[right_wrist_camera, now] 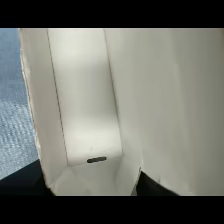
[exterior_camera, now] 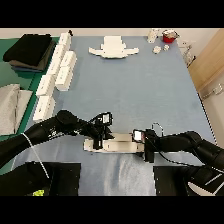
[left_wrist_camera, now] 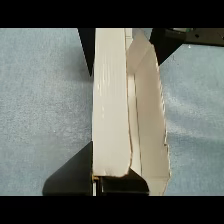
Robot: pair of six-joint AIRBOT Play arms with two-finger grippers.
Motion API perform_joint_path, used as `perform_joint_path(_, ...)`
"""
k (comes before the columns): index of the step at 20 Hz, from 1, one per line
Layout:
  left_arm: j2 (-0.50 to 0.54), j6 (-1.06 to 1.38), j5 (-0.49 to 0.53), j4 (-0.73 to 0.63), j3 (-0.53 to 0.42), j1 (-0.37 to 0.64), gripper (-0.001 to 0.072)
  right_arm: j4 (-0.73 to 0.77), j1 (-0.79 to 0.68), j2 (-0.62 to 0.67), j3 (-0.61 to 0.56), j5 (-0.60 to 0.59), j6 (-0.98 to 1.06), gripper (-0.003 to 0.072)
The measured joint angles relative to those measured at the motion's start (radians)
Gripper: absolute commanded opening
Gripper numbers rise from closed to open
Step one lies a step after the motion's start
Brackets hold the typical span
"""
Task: Fold the box.
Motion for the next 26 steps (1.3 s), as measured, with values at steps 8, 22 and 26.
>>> perform_joint_path(8,0.0,0.0,0.0,0.0,-0.001,0.0,0.0014,0.005,0.0,-0.022,0.0,0.003,-0.013,0.0499)
perform_joint_path(22,0.0,0.0,0.003,0.0,-0.001,0.0,0.0014,-0.005,0.0,-0.024,0.01,-0.005,-0.016,0.0499)
perform_joint_path(26,0.0,0.0,0.003,-0.001,-0.001,0.0,0.0014,-0.005,0.0,-0.024,0.01,-0.004,-0.017,0.0499)
